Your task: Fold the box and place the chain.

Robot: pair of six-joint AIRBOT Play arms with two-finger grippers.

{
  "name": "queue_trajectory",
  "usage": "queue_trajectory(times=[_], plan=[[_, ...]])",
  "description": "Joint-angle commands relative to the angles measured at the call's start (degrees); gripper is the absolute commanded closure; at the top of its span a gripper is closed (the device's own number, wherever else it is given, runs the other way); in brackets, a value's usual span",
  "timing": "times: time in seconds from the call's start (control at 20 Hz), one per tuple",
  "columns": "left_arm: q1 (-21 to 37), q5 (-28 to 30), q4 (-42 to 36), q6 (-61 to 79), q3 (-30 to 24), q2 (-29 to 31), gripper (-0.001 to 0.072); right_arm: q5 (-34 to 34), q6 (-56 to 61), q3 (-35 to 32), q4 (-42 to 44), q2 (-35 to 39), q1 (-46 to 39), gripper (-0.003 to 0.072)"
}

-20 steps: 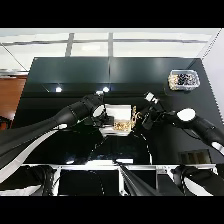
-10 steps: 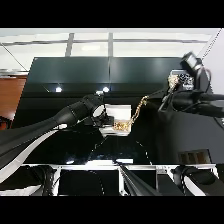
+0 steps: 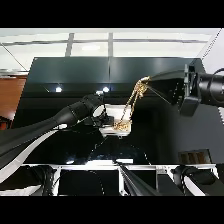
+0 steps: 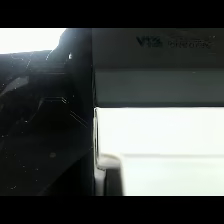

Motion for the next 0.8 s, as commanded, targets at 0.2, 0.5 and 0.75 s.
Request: queue_trajectory(times=[0.2,0.5,0.75], plan=[[0.0,0.0,0.0,0.0,0.0,0.0,0.0684,-0.8,3.1,0.9,-0.5,-3.6,4.7,0.0671],[0.0,0.0,0.0,0.0,0.0,0.0,0.0684,-1.4,11.5,-4.1,-24.5,-7.8,10.4,0.0671],[0.0,0.0,0.0,0.0,0.0,0.0,0.0684,-8.3,12.3,-14.3,-24.1,-12.8,11.1,0.0670]])
